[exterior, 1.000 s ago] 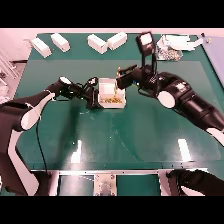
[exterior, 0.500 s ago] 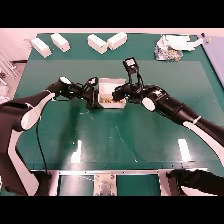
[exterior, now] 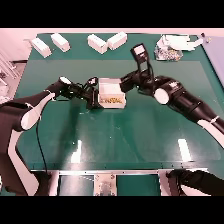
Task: Fold the box and place the chain.
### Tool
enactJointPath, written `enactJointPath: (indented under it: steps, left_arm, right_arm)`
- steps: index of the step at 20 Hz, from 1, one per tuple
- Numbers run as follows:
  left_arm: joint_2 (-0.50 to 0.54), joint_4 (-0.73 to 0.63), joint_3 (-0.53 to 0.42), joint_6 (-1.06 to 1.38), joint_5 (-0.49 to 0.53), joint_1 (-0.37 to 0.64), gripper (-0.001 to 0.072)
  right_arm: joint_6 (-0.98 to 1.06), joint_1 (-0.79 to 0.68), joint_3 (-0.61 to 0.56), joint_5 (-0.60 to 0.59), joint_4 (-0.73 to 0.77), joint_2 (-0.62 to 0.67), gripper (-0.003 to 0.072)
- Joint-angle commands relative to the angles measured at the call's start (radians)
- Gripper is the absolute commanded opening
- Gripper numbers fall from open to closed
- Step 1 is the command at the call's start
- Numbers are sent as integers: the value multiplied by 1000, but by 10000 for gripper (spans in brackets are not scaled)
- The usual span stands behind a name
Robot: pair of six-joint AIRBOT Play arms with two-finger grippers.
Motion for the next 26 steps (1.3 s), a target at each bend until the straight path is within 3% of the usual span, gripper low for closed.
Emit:
enactJointPath:
  steps: [1, 3, 7, 10, 11, 16, 26]
  left_arm:
    - [1, 0, 0, 0, 0, 0, 569]
    - [1, 0, 0, 0, 0, 0, 569]
    - [1, 0, 0, 0, 0, 0, 569]
    - [1, 0, 0, 0, 0, 0, 568]
    - [1, 0, 0, 0, 0, 0, 568]
    - [1, 0, 0, 0, 0, 0, 569]
    - [1, 0, 0, 0, 0, 0, 569]
  right_arm:
    - [-347, -91, 57, 7, 197, -6, 322]
    - [-608, -146, 101, 62, 400, -44, 321]
    - [-1107, -259, 228, 300, 854, -181, 307]
    - [-1274, -316, 346, 494, 999, -305, 280]
    - [-1326, -332, 414, 579, 1023, -369, 280]
    - [-1374, -343, 576, 668, 1037, -534, 270]
    - [-1412, -342, 622, 776, 1028, -612, 248]
